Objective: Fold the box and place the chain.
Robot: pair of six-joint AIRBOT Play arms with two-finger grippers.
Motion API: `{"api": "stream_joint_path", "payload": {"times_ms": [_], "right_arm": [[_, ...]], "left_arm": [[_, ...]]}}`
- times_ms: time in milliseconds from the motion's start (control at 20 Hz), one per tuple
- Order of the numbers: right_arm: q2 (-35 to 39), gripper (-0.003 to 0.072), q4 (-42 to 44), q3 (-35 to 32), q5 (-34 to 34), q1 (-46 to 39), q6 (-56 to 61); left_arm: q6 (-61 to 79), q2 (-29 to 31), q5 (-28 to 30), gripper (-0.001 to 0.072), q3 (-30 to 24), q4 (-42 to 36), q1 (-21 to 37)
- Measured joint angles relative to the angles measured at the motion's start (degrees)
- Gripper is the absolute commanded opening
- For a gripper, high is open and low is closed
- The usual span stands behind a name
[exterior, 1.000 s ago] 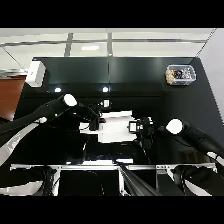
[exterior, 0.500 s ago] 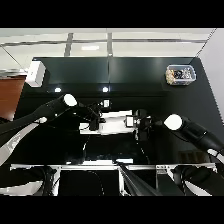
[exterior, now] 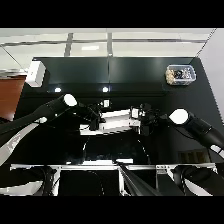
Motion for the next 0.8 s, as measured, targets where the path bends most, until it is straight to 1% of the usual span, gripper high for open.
{"api": "stream_joint_path", "payload": {"times_ms": [350,600,800], "right_arm": [[-2.19,0.066,5.95,0.04,0.35,-1.6,-4.81],[-4.61,0.066,12.2,0.04,4.59,-3.78,-10.21],[-7.45,0.066,14.47,0.04,7.06,-3.5,-13.14]], "left_arm": [[0.02,0.0,-0.02,0.0027,0.0,0.07,0.0],[0.13,0.0,-0.02,0.0027,0.0,0.24,0.0],[0.17,0.02,-0.07,0.0026,0.0,0.31,-0.02]]}}
